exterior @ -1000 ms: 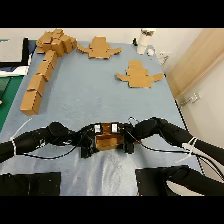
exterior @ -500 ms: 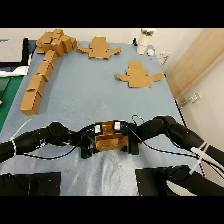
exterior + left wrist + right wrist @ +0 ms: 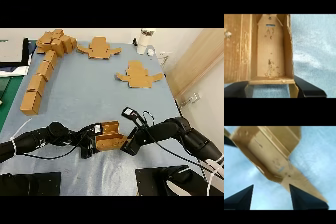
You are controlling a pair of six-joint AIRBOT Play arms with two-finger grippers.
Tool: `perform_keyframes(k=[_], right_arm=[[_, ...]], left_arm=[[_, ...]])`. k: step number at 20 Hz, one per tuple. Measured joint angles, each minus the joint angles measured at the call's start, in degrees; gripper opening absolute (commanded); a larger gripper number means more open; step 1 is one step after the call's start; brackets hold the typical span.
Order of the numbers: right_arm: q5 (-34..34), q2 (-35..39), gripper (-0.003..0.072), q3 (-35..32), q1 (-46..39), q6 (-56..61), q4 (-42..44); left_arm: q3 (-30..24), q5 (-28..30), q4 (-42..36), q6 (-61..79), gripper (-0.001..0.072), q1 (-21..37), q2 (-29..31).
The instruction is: Fold the box.
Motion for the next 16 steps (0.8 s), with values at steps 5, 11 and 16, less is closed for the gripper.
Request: perform_keyframes(k=[5,11,16], right_arm=[[0.09,0.83,0.0720,0.00,0.00,13.94,5.62],[0.35,0.98,0.0709,0.00,0.00,25.00,8.02],[1.33,0.37,0.0628,0.02,0.00,31.08,8.96]], left_arm=[[0.00,0.00,0.00,0.00,0.0526,0.00,-0.02],[0.02,0.00,0.02,0.00,0.0526,0.00,-0.02],[0.04,-0.26,0.57,1.22,0.0526,0.00,0.00]])
